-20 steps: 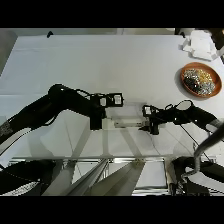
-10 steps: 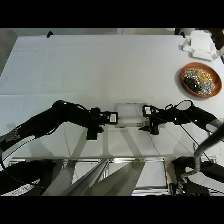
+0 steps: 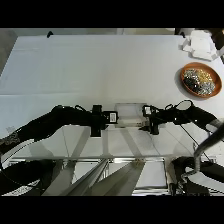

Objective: Fold the box and place the chain.

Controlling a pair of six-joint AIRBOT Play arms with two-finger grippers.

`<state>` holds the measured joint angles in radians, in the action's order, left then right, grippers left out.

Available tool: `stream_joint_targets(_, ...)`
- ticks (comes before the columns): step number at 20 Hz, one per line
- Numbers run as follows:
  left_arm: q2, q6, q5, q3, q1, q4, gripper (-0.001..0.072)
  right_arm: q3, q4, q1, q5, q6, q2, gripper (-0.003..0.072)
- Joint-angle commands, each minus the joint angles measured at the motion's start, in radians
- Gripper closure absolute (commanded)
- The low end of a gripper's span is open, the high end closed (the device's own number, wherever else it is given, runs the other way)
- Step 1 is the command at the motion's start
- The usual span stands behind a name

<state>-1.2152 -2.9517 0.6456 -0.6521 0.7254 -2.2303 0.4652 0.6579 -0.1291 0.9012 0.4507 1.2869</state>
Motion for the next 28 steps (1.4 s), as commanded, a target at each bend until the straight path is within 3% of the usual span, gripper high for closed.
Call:
stream_joint_targets(1,-0.008,-0.007,-0.037,0.002,0.003,-0.050,0.0454,0.000,0.000,-0.001,0.000,0.000,0.000,0.0249)
stream_joint_targets(11,-0.063,-0.007,-0.047,0.002,0.012,-0.102,0.0454,0.000,0.000,-0.001,0.000,0.000,0.000,0.0249)
stream_joint_targets(16,-0.070,-0.007,-0.107,0.002,0.042,-0.127,0.0459,0.000,0.000,-0.001,0.000,0.000,0.000,0.0249)
stream_joint_targets(17,-0.074,-0.007,-0.108,0.002,0.051,-0.135,0.0473,0.000,0.000,-0.001,0.000,-0.001,0.000,0.0249)
stream_joint_targets(19,-0.082,-0.007,-0.109,0.002,0.069,-0.137,0.0631,0.000,0.000,-0.001,0.000,0.000,0.000,0.0249)
stream_joint_targets(28,-0.085,-0.007,-0.233,0.002,0.100,-0.137,0.0629,0.000,0.000,-0.001,0.000,0.000,0.000,0.0249)
